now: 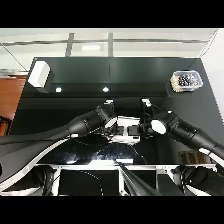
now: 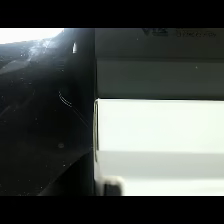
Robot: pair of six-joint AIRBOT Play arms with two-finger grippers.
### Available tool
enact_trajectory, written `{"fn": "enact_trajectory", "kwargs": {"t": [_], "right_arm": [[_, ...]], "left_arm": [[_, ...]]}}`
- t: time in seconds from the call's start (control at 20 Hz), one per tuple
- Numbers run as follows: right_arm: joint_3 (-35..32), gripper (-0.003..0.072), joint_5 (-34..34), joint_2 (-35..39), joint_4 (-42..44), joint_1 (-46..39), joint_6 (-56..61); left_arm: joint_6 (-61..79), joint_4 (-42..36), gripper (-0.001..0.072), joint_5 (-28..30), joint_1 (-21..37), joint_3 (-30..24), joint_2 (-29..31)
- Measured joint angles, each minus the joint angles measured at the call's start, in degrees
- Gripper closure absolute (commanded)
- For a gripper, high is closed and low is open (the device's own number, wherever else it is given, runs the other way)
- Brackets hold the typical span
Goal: Fold the box and place the chain.
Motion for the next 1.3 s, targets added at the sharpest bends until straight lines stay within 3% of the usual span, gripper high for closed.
{"fn": "enact_trajectory", "kwargs": {"t": [0.2,0.25,0.3,0.9,1.1,1.3], "right_arm": [[0.26,0.0308,1.03,-1.86,-3.04,2.01,4.79],[0.31,0.0367,1.11,-2.25,-3.34,2.19,5.57],[0.31,0.0378,1.20,-2.58,-3.65,2.38,6.12],[3.93,0.0379,2.95,-6.54,-5.95,2.71,9.57],[4.55,0.0486,4.17,-7.21,-5.97,2.97,9.64],[4.70,0.0491,4.17,-7.39,-5.97,3.50,9.77]], "left_arm": [[0.00,0.00,0.0682,-0.07,0.00,0.00,0.00],[0.00,0.00,0.0682,-0.09,0.00,0.00,0.00],[0.00,0.00,0.0682,-0.09,0.00,0.00,0.00],[0.00,0.02,0.0682,-0.24,0.00,0.00,0.00],[0.00,0.02,0.0682,-0.17,0.00,0.00,0.00],[0.00,0.00,0.0682,-0.20,0.00,0.00,0.00]]}}
